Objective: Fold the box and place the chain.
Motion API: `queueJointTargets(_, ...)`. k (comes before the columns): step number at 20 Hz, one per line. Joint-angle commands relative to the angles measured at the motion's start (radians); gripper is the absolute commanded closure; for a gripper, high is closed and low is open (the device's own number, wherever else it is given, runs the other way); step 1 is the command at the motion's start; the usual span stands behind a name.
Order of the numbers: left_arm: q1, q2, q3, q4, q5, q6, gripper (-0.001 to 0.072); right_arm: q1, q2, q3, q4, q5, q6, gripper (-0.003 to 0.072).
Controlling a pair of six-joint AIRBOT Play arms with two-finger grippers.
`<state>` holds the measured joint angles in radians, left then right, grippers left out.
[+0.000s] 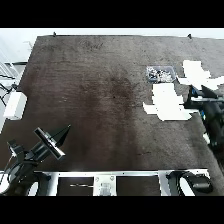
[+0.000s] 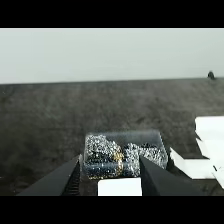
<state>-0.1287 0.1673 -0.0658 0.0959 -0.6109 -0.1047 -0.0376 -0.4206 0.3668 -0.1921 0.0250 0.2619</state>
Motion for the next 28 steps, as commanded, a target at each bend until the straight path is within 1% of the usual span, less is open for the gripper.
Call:
queueJointTargets(1, 0.000, 0.001, 0.000, 0.000, 0.000, 0.000, 0.0692, -0.146, -0.317, 0.196, -0.002, 0.222, 0.045, 0.0228)
queueJointTargets(2, 0.000, 0.001, 0.000, 0.000, 0.000, 0.000, 0.0691, -0.244, -0.405, 0.254, -0.026, 0.380, 0.097, 0.0228)
queueJointTargets(4, 0.000, 0.001, 0.000, 0.000, 0.000, 0.000, 0.0691, -0.454, -0.534, 0.372, -0.164, 0.697, 0.215, 0.0229)
queueJointTargets(5, 0.000, 0.001, 0.000, 0.000, 0.000, 0.000, 0.0691, -0.546, -0.579, 0.435, -0.243, 0.819, 0.253, 0.0201)
queueJointTargets(6, 0.000, 0.001, 0.000, 0.000, 0.000, 0.000, 0.0692, -0.632, -0.617, 0.500, -0.315, 0.902, 0.302, 0.0144)
queueJointTargets(8, 0.000, 0.001, 0.000, 0.000, 0.000, 0.000, 0.0691, -0.769, -0.674, 0.624, -0.424, 1.002, 0.360, 0.0144)
queueJointTargets(10, 0.000, 0.001, 0.000, 0.000, 0.000, 0.000, 0.0691, -0.859, -0.752, 0.761, -0.494, 1.098, 0.413, 0.0143)
queueJointTargets(12, 0.000, 0.001, 0.000, 0.000, 0.000, 0.000, 0.0692, -0.894, -0.874, 0.914, -0.580, 1.209, 0.442, 0.0145)
queueJointTargets(15, 0.000, 0.001, 0.000, 0.000, 0.000, 0.000, 0.0692, -0.883, -1.073, 1.112, -0.720, 1.365, 0.464, 0.0144)
queueJointTargets(16, 0.000, 0.001, 0.000, 0.000, 0.000, 0.000, 0.0692, -0.877, -1.133, 1.156, -0.742, 1.382, 0.464, 0.0138)
queueJointTargets(17, 0.000, 0.001, 0.000, 0.000, 0.000, 0.000, 0.0691, -0.874, -1.185, 1.187, -0.752, 1.394, 0.460, 0.0103)
queueJointTargets(20, 0.000, 0.001, 0.000, 0.000, 0.000, 0.000, 0.0692, -0.859, -1.335, 1.273, -0.762, 1.428, 0.448, 0.0092)
queueJointTargets(21, 0.000, 0.001, 0.000, 0.000, 0.000, 0.000, 0.0692, -0.853, -1.379, 1.299, -0.770, 1.447, 0.448, 0.0062)
queueJointTargets(23, 0.000, 0.001, 0.000, 0.000, 0.000, 0.000, 0.0692, -0.835, -1.446, 1.342, -0.809, 1.450, 0.448, 0.0062)
queueJointTargets(25, 0.000, 0.001, 0.000, 0.000, 0.000, 0.000, 0.0692, -0.823, -1.501, 1.378, -0.814, 1.451, 0.448, 0.0062)
queueJointTargets(28, 0.000, 0.001, 0.000, 0.000, 0.001, 0.000, 0.0692, -0.800, -1.535, 1.384, -0.814, 1.454, 0.432, 0.0062)
